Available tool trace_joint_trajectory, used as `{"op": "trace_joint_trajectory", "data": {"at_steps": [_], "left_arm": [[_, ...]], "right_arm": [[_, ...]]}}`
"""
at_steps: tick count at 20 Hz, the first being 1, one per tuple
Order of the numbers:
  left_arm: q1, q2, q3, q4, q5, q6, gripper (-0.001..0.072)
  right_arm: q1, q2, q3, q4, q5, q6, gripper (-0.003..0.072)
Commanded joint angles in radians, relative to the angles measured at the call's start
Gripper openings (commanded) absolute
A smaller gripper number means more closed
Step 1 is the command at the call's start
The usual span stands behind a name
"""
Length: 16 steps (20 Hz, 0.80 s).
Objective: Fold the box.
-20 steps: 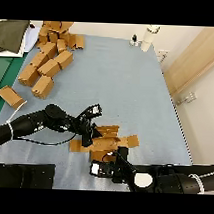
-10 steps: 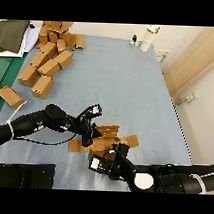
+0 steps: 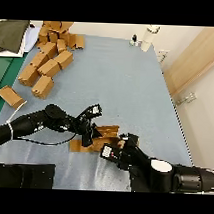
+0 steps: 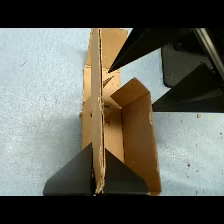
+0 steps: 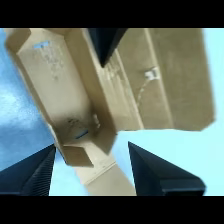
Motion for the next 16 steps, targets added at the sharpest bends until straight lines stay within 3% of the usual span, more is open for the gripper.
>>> {"op": "trace_joint_trajectory", "data": {"at_steps": [1, 6, 9, 16], "left_arm": [[0.0, 0.001, 0.0, 0.0, -0.001, 0.0, 0.0011], [0.0, 0.001, 0.0, 0.0, -0.001, 0.0, 0.0011], [0.0, 0.001, 0.0, 0.0, 0.0, 0.0, 0.0011], [0.0, 0.001, 0.0, 0.0, 0.0, 0.0, 0.0011]], "right_arm": [[-0.057, 0.088, -0.038, 0.008, 0.064, -0.11, 0.072], [-0.199, 0.121, -0.109, 0.082, 0.264, -0.219, 0.072], [-0.369, 0.127, -0.109, 0.37, 0.336, -0.544, 0.072], [-0.813, 0.085, -0.09, 1.092, 0.273, -1.438, 0.072]]}}
